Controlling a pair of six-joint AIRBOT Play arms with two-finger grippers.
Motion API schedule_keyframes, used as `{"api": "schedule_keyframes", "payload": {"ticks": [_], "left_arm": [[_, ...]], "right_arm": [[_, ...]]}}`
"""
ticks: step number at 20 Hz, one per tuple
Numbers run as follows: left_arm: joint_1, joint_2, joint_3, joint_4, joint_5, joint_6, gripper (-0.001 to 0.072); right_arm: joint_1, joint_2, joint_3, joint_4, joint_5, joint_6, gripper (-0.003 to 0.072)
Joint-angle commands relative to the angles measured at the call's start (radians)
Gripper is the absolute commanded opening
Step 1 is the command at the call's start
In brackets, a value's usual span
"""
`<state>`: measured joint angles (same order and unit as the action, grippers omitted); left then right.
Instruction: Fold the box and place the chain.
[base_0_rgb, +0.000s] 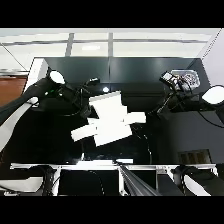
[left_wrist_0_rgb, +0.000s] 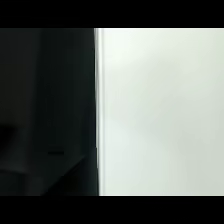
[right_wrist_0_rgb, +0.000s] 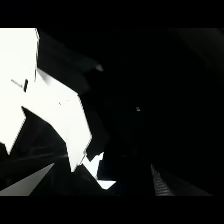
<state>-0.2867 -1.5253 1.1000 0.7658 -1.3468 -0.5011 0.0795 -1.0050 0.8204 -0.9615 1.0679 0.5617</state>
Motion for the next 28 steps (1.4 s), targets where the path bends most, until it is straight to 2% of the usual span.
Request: {"api": "schedule_keyframes", "payload": {"ticks": [1, 4, 6, 8, 11, 16, 19, 25, 28], "left_arm": [[-0.055, 0.1, -0.079, -0.018, 0.289, 0.324, 0.0027], [-0.113, 0.073, -0.079, 0.0, 0.298, 0.576, 0.0026], [-0.149, 0.041, -0.079, 0.035, 0.363, 0.643, 0.0026], [-0.16, 0.008, -0.079, 0.039, 0.405, 0.63, 0.0026], [-0.159, -0.01, -0.079, 0.039, 0.407, 0.574, 0.0025], [-0.158, -0.029, -0.079, 0.087, 0.412, 0.551, 0.0026], [-0.154, -0.032, -0.075, 0.109, 0.412, 0.468, 0.0025], [-0.154, -0.032, -0.075, 0.116, 0.42, 0.468, 0.0026], [-0.154, -0.032, -0.075, 0.116, 0.42, 0.468, 0.0026]], "right_arm": [[0.003, -0.002, 0.01, -0.079, -0.031, -0.238, 0.0696], [0.064, -0.006, -0.044, -0.076, -0.065, -0.323, 0.0696], [0.118, -0.009, -0.086, -0.018, -0.098, -0.341, 0.0696], [0.165, -0.011, -0.132, 0.028, -0.143, -0.384, 0.0695], [0.182, -0.016, -0.142, -0.072, -0.154, -0.407, 0.0695], [0.231, -0.073, -0.186, 0.142, -0.172, -0.446, 0.0695], [0.286, -0.094, -0.233, 0.149, -0.218, -0.444, 0.0697], [0.314, -0.129, -0.267, 0.148, -0.272, -0.447, 0.0696], [0.333, -0.146, -0.268, 0.159, -0.35, -0.466, 0.0696]]}}
